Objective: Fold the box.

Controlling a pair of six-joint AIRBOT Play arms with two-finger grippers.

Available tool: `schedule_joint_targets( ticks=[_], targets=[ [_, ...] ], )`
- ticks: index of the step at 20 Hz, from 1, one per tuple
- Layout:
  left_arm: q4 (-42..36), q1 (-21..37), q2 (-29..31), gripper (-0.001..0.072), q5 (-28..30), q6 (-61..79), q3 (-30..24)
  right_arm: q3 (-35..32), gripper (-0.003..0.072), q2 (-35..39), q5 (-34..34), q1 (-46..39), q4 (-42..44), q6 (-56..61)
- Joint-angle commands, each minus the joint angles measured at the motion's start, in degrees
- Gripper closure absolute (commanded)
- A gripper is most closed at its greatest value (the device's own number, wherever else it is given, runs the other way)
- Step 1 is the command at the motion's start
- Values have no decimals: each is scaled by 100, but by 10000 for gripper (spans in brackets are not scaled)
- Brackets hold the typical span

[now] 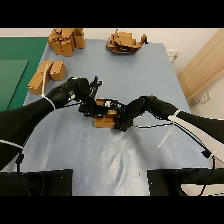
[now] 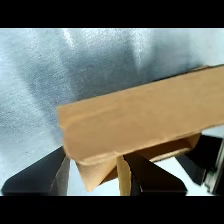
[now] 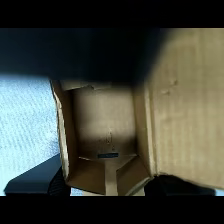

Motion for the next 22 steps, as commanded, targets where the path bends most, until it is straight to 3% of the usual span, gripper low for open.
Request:
schedule_joint_targets(
  ticks=[1,3,11,21,22],
  targets=[
    [667,-402,-4,281,278,-981,26,7,682,4,39,7,59,-2],
    [1290,-551,-4,281,275,-1480,24,7,682,2,44,7,85,-4],
    [1886,-693,-127,282,166,-2059,24,7,682,2,114,7,153,-2],
    [1985,-730,-474,313,391,-2262,33,7,682,2,140,7,188,-4],
    [1978,-730,-474,551,382,-2251,33,7,682,2,140,7,188,-2]
  ],
)
